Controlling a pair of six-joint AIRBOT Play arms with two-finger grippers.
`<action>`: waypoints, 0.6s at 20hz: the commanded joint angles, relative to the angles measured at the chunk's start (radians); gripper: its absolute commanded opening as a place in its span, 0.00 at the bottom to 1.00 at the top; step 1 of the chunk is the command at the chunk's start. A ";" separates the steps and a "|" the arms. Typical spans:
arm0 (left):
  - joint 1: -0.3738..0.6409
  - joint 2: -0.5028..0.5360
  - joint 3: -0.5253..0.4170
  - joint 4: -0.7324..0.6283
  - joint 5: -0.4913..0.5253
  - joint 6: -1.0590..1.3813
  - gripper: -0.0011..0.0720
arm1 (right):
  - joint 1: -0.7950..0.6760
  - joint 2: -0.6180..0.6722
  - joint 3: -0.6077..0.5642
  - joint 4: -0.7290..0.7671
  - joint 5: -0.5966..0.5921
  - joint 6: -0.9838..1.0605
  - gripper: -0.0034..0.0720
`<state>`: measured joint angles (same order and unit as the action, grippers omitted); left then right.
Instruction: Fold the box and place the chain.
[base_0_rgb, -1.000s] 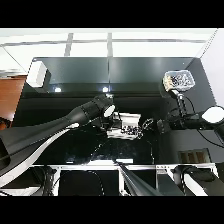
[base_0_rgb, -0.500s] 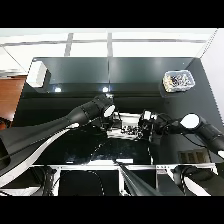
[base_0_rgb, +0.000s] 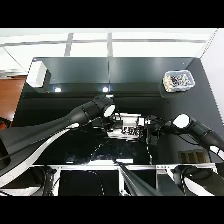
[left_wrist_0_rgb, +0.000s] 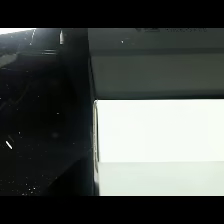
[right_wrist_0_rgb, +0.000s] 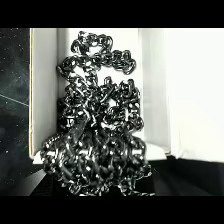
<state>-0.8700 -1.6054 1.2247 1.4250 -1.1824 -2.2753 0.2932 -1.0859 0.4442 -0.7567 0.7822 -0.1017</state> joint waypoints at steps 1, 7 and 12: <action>0.000 0.000 0.000 -0.005 0.001 0.000 0.06 | 0.002 -0.008 0.000 -0.003 -0.001 -0.005 0.88; 0.000 0.000 0.000 -0.005 0.005 0.000 0.05 | 0.002 0.024 0.000 -0.165 -0.005 0.225 0.11; 0.000 0.000 0.000 -0.005 0.023 0.000 0.05 | 0.002 0.168 0.002 -0.244 -0.004 0.488 0.06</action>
<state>-0.8700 -1.6054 1.2247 1.4200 -1.1679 -2.2753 0.2943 -0.9897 0.4442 -0.9459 0.7803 0.2153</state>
